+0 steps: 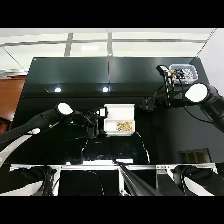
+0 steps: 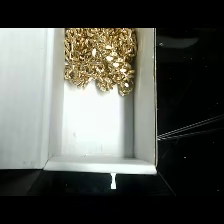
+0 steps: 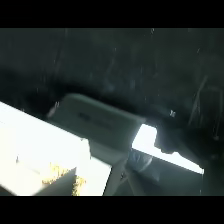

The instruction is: Fold the box and place the chain.

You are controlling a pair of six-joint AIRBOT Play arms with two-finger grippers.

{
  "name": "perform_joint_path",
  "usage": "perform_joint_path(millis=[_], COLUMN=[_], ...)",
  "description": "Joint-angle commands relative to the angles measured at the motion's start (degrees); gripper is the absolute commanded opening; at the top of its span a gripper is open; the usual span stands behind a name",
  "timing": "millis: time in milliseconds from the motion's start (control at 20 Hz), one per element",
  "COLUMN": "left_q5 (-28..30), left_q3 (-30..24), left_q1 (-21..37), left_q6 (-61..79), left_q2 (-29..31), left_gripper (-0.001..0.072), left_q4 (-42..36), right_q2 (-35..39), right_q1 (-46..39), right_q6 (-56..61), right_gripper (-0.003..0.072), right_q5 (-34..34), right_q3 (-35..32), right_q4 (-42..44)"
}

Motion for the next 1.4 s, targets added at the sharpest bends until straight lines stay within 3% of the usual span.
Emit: perform_joint_path(millis=[0, 100, 250, 400, 550, 700, 950, 1350], left_q5=[0.37, 0.37, 0.37, 0.37, 0.37, 0.33, 0.33, 0.35], left_q3=[0.02, 0.02, 0.02, 0.02, 0.02, 0.02, 0.02, 0.02], left_q1=[-0.07, -0.07, -0.07, -0.07, -0.07, -0.07, -0.07, -0.07], left_q6=[-0.15, -0.15, -0.15, -0.15, -0.15, -0.15, -0.15, -0.15], left_q2=[-0.04, -0.04, -0.04, -0.04, -0.04, -0.04, -0.04, -0.04], left_gripper=[0.039, 0.039, 0.039, 0.039, 0.0391, 0.039, 0.039, 0.0391], left_q4=[0.0, 0.0, 0.0, 0.0, 0.0, 0.0, 0.0, 0.02], right_q2=[-0.42, -2.86, -8.39, -10.03, -7.96, -6.62, -7.06, -7.43], right_q1=[0.04, 0.04, 1.36, 3.58, 3.72, 3.98, 9.2, 10.99], right_q6=[1.38, 1.25, -3.21, -15.02, -34.07, -38.99, -48.41, -56.19], right_gripper=[0.072, 0.0716, 0.0715, 0.0714, 0.0715, 0.0715, 0.0715, 0.0714], right_q5=[-11.02, -16.35, -13.86, -7.21, 5.35, 10.21, 8.79, 5.7], right_q3=[0.02, 0.07, 0.07, 0.31, 4.17, 5.27, 0.15, -0.11], right_q4=[1.29, 6.47, 9.7, 9.73, 9.25, 9.11, 8.52, 5.99])
